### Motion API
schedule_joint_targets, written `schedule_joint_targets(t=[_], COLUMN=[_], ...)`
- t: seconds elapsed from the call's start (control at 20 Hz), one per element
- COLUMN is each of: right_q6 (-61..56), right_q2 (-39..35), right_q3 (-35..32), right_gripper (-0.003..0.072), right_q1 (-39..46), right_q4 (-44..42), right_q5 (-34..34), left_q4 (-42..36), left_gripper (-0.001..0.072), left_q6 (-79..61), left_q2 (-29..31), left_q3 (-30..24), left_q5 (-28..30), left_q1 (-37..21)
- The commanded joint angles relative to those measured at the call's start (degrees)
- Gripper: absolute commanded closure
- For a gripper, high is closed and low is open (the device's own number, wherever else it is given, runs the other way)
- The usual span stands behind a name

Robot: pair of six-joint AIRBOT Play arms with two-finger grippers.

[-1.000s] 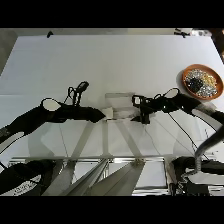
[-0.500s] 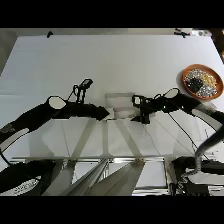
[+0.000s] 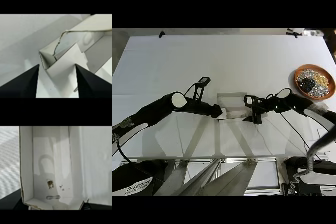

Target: Fold the box and place the chain.

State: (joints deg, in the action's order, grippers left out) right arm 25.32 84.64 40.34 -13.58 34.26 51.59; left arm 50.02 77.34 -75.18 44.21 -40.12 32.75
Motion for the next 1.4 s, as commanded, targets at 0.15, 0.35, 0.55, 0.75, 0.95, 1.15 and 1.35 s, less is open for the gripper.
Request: schedule_joint_targets(t=[0.15, 0.35, 0.55, 0.75, 0.95, 1.15, 1.35], right_q6=[0.0, 0.0, 0.0, 0.0, 0.0, 0.0, 0.0], right_q2=[0.0, 0.0, 0.0, 0.0, 0.0, 0.0, 0.0], right_q3=[0.0, 0.0, 0.0, 0.0, 0.0, 0.0, 0.0], right_gripper=[0.0181, 0.0181, 0.0181, 0.0181, 0.0181, 0.0181, 0.0181], right_q1=[0.0, 0.0, 0.0, 0.0, 0.0, 0.0, 0.0], right_q4=[0.0, 0.0, 0.0, 0.0, 0.0, 0.0, 0.0], right_q5=[0.0, 0.0, 0.0, 0.0, 0.0, 0.0, 0.0], left_q4=[11.6, 16.3, 17.9, 17.8, 17.8, 17.8, 17.9], left_gripper=[0.0213, 0.0213, 0.0213, 0.0213, 0.0214, 0.0215, 0.0219], left_q6=[17.7, 24.4, 29.7, 31.9, 35.0, 37.4, 39.7], left_q2=[-1.1, -3.0, -5.7, -7.5, -7.6, -7.8, -9.8], left_q3=[4.9, 8.5, 11.6, 13.9, 15.0, 15.4, 15.4], left_q5=[-4.3, -9.6, -14.3, -15.5, -15.4, -15.0, -15.0], left_q1=[3.5, 4.9, 6.4, 8.1, 8.1, 7.9, 8.4])
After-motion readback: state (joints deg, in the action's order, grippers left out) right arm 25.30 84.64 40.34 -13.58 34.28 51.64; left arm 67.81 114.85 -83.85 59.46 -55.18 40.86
